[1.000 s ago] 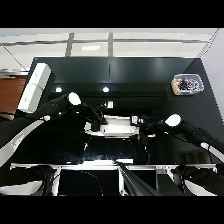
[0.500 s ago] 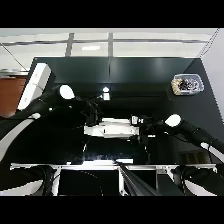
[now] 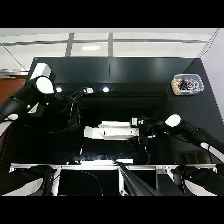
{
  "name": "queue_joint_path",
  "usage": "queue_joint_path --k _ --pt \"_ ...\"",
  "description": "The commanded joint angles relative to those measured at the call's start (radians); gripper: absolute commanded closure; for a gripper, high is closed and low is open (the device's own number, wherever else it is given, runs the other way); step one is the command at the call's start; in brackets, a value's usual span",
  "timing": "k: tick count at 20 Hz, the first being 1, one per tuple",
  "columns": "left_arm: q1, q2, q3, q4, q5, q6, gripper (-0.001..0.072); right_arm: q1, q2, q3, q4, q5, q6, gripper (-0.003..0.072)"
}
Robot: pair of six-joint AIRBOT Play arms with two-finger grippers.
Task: Fold the box and place the chain.
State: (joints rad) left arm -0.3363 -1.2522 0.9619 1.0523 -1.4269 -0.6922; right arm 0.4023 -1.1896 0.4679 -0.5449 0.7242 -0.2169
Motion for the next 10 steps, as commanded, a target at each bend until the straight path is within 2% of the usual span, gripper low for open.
queue_joint_path --k 1,4,5,8,10 --pt "-0.062 0.021 -0.065 -0.154 -0.031 -0.232 0.0687 0.001 0.0 0.001 0.001 0.002 -0.003 0.026" --pt "-0.169 0.044 -0.191 -0.394 0.254 -0.21 0.0686 0.001 0.0 0.001 0.001 0.002 -0.002 0.026" --pt "-0.185 0.045 -0.227 -0.513 0.351 -0.161 0.0686 0.001 0.0 0.001 0.001 0.002 -0.003 0.026" --pt "-0.169 0.045 -0.29 -0.873 0.539 0.081 0.0686 0.001 0.0 0.001 0.001 0.002 -0.002 0.026" --pt "-0.153 0.044 -0.293 -0.899 0.629 0.12 0.0686 0.001 0.0 0.001 0.001 0.001 -0.003 0.026"
